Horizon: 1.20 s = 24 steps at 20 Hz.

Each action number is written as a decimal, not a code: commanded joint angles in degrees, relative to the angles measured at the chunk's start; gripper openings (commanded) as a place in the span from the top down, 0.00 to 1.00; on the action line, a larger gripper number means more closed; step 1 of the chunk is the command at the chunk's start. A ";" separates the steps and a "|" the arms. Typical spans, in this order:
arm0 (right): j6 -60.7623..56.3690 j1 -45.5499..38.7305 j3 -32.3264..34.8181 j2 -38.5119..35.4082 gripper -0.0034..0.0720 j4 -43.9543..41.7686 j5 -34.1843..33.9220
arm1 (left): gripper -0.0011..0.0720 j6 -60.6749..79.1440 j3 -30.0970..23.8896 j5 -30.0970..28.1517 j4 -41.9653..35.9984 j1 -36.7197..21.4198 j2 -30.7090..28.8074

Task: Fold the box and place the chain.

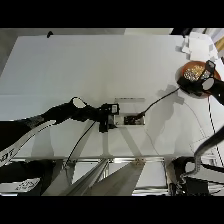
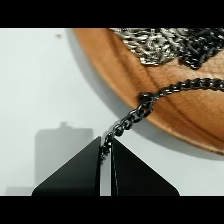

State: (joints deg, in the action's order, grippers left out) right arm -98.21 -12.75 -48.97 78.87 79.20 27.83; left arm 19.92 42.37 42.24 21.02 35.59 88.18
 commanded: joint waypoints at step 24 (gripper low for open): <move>23.74 24.30 0.00 -36.44 0.93 -13.42 32.76 | 0.61 0.02 0.00 0.00 0.00 -0.02 -0.04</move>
State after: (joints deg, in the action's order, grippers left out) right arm -74.94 7.31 -48.95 44.12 69.08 60.05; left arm 19.92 42.37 42.24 21.02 35.59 88.18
